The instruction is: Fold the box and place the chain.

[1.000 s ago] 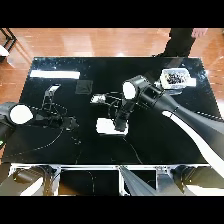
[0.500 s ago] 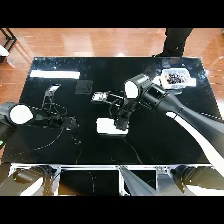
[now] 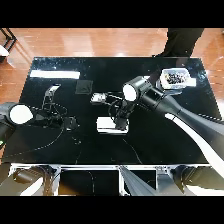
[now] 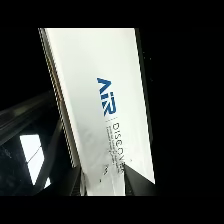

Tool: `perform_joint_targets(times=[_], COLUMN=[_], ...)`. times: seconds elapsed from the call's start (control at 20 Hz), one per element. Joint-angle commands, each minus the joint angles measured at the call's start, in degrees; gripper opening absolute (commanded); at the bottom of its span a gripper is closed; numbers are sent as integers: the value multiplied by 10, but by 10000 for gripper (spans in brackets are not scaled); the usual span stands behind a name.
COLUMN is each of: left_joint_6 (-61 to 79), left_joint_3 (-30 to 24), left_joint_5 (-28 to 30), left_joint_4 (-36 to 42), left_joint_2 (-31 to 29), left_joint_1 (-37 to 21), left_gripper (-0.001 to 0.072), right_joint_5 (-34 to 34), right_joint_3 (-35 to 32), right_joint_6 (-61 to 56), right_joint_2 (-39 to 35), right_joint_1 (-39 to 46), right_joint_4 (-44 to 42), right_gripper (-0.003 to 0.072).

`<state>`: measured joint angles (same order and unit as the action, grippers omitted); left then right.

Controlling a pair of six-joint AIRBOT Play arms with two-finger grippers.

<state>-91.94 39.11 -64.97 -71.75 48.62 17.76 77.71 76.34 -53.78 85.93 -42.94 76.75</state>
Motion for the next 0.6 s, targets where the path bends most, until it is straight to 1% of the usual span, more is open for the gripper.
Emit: perform_joint_targets(times=[0.0, 0.15, 0.5, 0.55], left_joint_6=[0, 0, 0, 0], left_joint_3=[0, 0, 0, 0], left_joint_5=[0, 0, 1, 1], left_joint_4=[0, 0, 0, 1], left_joint_2=[0, 0, 0, 0], left_joint_1=[0, 0, 0, 0], left_gripper=[635, 635, 634, 635], right_joint_5=[-4, -4, -19, -19], right_joint_3=[-1, -2, -29, -28], right_joint_6=[-1, -1, -12, -14], right_joint_2=[0, 0, 1, 0], right_joint_1=[-1, -8, -12, -12], right_joint_4=[3, 2, 1, 1], right_gripper=[293, 293, 299, 349])
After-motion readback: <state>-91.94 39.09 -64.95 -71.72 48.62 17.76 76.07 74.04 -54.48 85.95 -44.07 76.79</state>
